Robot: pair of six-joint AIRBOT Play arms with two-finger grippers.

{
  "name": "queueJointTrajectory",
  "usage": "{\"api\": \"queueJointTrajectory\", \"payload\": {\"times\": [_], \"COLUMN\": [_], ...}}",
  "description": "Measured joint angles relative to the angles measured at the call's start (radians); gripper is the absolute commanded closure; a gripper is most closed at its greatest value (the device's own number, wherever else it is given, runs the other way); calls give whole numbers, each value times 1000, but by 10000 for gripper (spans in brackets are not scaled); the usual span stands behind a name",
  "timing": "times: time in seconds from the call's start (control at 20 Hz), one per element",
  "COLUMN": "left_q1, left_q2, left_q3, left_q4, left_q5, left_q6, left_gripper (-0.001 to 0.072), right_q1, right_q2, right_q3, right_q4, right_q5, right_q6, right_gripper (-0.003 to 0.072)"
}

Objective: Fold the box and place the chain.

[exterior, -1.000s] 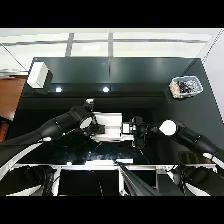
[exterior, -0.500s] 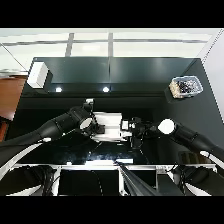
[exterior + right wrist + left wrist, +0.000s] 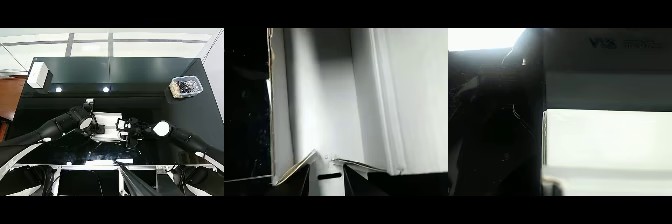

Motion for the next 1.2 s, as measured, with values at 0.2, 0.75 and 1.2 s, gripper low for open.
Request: {"api": "queueJointTrajectory", "payload": {"times": [0.2,0.75,1.2], "left_q1": [0,0,0], "left_q2": [0,0,0], "left_q3": [0,0,0], "left_q4": [1,0,-1], "left_q5": [-4,-3,-4], "left_q6": [0,-3,-2], "left_gripper": [679,679,679], "right_q1": [35,52,-275], "right_q2": [-22,-35,214], "right_q3": [0,0,2], "right_q4": [45,69,-177], "right_q5": [-61,-120,190], "right_q6": [0,2,731], "right_gripper": [434,646,664]}}
